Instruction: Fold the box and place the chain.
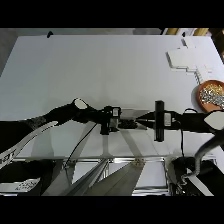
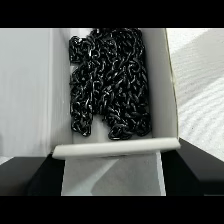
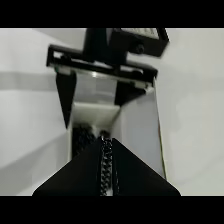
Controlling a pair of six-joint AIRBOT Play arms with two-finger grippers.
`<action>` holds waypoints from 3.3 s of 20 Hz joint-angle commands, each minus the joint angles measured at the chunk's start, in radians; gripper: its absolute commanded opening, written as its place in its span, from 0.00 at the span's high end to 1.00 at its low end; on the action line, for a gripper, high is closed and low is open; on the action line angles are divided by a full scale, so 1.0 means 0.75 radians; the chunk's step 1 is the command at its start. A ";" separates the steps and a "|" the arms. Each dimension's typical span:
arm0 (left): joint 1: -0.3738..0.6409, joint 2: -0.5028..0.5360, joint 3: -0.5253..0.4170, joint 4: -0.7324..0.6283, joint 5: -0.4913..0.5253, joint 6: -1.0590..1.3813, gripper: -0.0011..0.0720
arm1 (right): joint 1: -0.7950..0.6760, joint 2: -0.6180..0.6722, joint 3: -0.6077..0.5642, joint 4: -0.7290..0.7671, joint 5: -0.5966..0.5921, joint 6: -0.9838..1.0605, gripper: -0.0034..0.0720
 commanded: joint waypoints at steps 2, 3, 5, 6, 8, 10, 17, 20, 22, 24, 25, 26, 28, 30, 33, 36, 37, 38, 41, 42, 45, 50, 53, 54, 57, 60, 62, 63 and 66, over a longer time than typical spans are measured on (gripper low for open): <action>0.000 0.000 0.000 0.001 0.001 0.000 0.70 | 0.124 -0.071 0.001 0.025 -0.166 0.060 0.78; 0.000 0.000 0.000 0.001 0.001 0.001 0.70 | 0.123 -0.076 0.001 0.016 -0.190 0.060 0.72; 0.000 0.000 0.000 0.001 0.001 0.001 0.70 | 0.113 -0.065 0.002 -0.038 -0.216 0.064 0.71; 0.000 0.000 0.000 0.001 0.001 0.001 0.70 | 0.094 -0.047 0.002 -0.067 -0.215 0.083 0.71; 0.000 0.000 0.000 0.001 0.001 0.001 0.70 | 0.019 0.012 0.002 -0.184 -0.210 0.141 0.71; 0.000 0.000 0.000 0.001 0.001 0.001 0.70 | -0.082 0.066 0.002 -0.325 -0.186 0.141 0.71; 0.000 0.000 0.000 0.001 0.001 0.001 0.70 | -0.374 -0.167 0.001 -0.511 -0.136 0.137 0.71; 0.000 0.000 0.000 0.001 0.001 0.001 0.70 | -0.400 -0.336 0.002 -0.556 -0.179 0.134 0.71; 0.000 0.000 0.000 0.001 0.001 0.001 0.70 | -0.400 -0.435 0.001 -0.599 -0.203 0.122 0.71; 0.000 0.000 0.000 0.001 0.001 0.001 0.70 | -0.400 -0.514 0.001 -0.621 -0.269 0.122 0.67; 0.000 0.000 0.000 0.001 0.001 0.001 0.70 | -0.400 -0.542 0.001 -0.624 -0.306 0.122 0.59; 0.000 0.000 0.000 0.001 0.001 0.001 0.70 | -0.400 -0.563 0.001 -0.625 -0.345 0.122 0.55; 0.000 0.000 0.000 0.001 0.001 0.001 0.70 | -0.400 -0.575 0.001 -0.625 -0.395 0.120 0.55; 0.000 0.000 0.000 0.001 0.001 0.001 0.70 | -0.400 -0.575 0.001 -0.624 -0.409 0.081 0.56; 0.000 0.000 0.000 0.001 0.001 0.001 0.70 | -0.400 -0.575 0.001 -0.624 -0.404 0.057 0.56; 0.000 0.000 0.000 0.001 0.001 0.000 0.70 | -0.400 -0.575 0.001 -0.625 -0.377 0.057 0.57; 0.000 0.000 0.000 0.001 0.001 0.001 0.70 | -0.400 -0.575 0.001 -0.625 -0.358 0.057 0.57; 0.000 0.000 0.000 0.001 0.001 0.001 0.70 | -0.400 -0.575 0.001 -0.625 -0.335 0.057 0.60; 0.000 0.000 0.000 0.001 0.001 0.001 0.70 | -0.400 -0.575 0.001 -0.629 -0.251 0.057 0.65; 0.000 0.000 0.000 0.001 0.001 0.001 0.70 | -0.400 -0.575 0.001 -0.635 -0.226 0.056 0.66; 0.000 0.000 0.000 0.001 0.001 0.000 0.70 | -0.400 -0.575 -0.001 -0.675 -0.191 0.057 0.67; 0.000 0.000 0.000 0.001 0.001 0.001 0.70 | -0.400 -0.575 -0.007 -0.675 -0.163 0.057 0.85; 0.000 0.000 0.000 0.001 0.001 0.001 0.70 | -0.400 -0.565 -0.007 -0.675 -0.127 0.057 0.89; 0.000 0.000 0.000 0.001 0.001 0.001 0.70 | -0.400 -0.552 -0.007 -0.675 -0.122 0.057 0.94; 0.000 0.000 0.000 0.001 0.001 0.000 0.70 | -0.400 -0.499 -0.007 -0.675 -0.091 0.057 0.93; 0.000 0.000 0.000 0.001 0.001 0.000 0.70 | -0.400 -0.463 -0.007 -0.675 -0.057 0.057 0.93; 0.000 0.000 0.000 0.001 0.001 0.001 0.70 | -0.400 -0.439 -0.007 -0.675 -0.043 0.057 0.93; 0.000 0.000 0.000 0.001 0.001 0.001 0.70 | -0.400 -0.429 -0.007 -0.675 -0.041 0.057 0.93; 0.000 0.000 0.000 0.001 0.001 0.000 0.70 | -0.400 -0.425 -0.007 -0.702 -0.051 0.057 0.90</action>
